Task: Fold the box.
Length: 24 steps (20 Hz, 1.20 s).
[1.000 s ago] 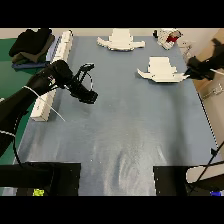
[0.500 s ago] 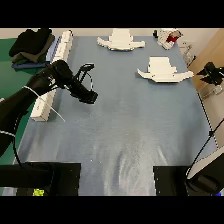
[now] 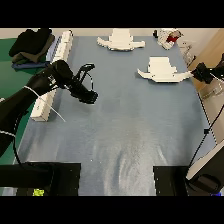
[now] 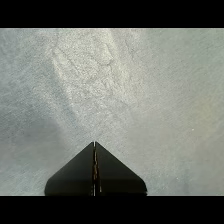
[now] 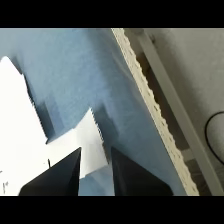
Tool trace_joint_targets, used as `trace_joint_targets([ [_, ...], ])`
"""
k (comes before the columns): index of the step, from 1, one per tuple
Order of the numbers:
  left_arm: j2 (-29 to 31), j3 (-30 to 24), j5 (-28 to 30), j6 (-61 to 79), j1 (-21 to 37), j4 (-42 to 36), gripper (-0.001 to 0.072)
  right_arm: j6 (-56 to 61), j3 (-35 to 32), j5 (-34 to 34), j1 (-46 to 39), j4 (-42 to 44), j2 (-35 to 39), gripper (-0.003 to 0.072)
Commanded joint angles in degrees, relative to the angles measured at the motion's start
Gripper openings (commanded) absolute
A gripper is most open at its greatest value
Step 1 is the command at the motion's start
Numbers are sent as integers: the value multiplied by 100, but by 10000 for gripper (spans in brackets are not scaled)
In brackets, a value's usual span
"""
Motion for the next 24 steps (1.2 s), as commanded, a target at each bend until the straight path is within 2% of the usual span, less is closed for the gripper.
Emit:
trace_joint_targets([
  [1, 0, 4, 0, 2, 7, 2, 15, -286, 13, 127, 61, 199, -33, 295],
  [2, 0, 4, 0, 0, 7, 2, 15, -387, 13, 74, 61, 245, -33, 258],
  [3, 0, 4, 0, 0, 7, 0, 15, -520, 13, -20, 66, 304, -28, 159],
  [5, 0, 4, 2, 2, 7, 2, 15, -846, 37, -308, 68, 455, -22, 146],
  [6, 0, 4, 2, 2, 7, 2, 15, -935, 37, -485, 70, 544, -17, 29],
  [7, 0, 4, 2, 0, 7, 2, 15, -933, 37, -662, 72, 586, -15, 5],
  [14, 0, 4, 2, 0, 7, 0, 15, -1025, -149, -2527, 295, 1392, 94, -1],
  [20, 0, 4, 0, 0, 7, 2, 15, -1036, -1552, -3001, 929, 1394, 1040, -2],
  [24, 0, 4, 0, 0, 7, 0, 15, -1032, -3130, -3080, 1283, 1290, 2210, -2],
])
